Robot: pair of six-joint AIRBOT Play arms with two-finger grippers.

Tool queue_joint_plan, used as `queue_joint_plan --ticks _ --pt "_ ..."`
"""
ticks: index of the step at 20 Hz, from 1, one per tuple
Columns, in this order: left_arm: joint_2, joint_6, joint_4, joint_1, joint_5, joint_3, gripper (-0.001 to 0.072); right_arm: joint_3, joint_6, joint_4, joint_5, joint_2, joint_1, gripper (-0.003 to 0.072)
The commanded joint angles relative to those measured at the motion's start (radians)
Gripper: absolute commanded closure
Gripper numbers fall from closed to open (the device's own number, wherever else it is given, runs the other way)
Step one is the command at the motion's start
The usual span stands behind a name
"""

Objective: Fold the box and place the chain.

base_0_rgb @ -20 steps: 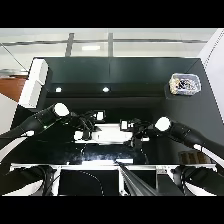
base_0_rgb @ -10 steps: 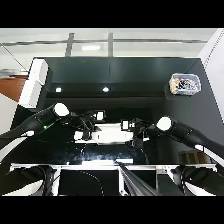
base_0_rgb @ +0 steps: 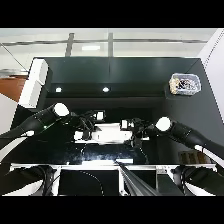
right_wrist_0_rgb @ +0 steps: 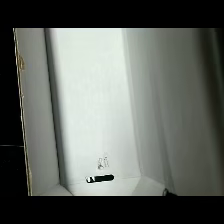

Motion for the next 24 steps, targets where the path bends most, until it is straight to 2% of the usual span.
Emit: queue_joint_plan --ticks 1,5,6,7,8,14,15,17,18,20,22,24 --pt "0.000 0.000 0.000 0.000 -0.001 0.000 0.0683 0.000 -0.002 0.003 -0.002 -0.004 0.001 -0.0023" --pt "0.000 0.000 0.000 0.000 -0.001 0.000 0.0683 0.000 -0.002 0.004 0.003 -0.021 0.003 -0.0023" --pt "0.000 0.000 0.000 0.000 -0.001 0.000 0.0683 0.000 -0.002 0.004 0.005 -0.021 0.003 0.0001" --pt "0.000 0.000 0.000 0.000 -0.001 0.000 0.0683 0.000 -0.002 0.003 0.006 -0.021 0.003 0.0152" --pt "0.000 0.000 0.000 0.000 -0.001 0.000 0.0683 0.000 -0.002 0.003 0.006 -0.021 0.003 0.0190" --pt "0.000 0.000 0.000 0.000 -0.005 0.000 0.0670 0.000 -0.002 0.003 0.007 -0.021 0.003 0.0192" --pt "0.002 0.000 0.000 0.001 -0.005 0.000 0.0590 0.000 -0.002 0.003 0.007 -0.021 0.003 0.0192" --pt "0.017 -0.001 0.000 0.011 -0.006 0.000 0.0298 0.000 0.000 0.004 0.007 -0.021 0.003 0.0192" --pt "0.033 -0.020 0.000 0.020 -0.005 0.000 0.0234 0.000 0.011 0.004 0.006 -0.021 0.003 0.0192" --pt "0.074 -0.060 0.005 0.045 -0.006 0.000 0.0173 0.000 0.029 0.003 0.005 -0.021 0.003 0.0192" --pt "0.130 -0.109 0.016 0.076 -0.008 0.000 0.0065 0.000 0.039 0.004 -0.005 -0.021 0.003 0.0193" --pt "0.187 -0.173 0.016 0.105 -0.016 0.000 0.0065 0.000 0.049 0.006 -0.038 -0.021 0.003 0.0192"
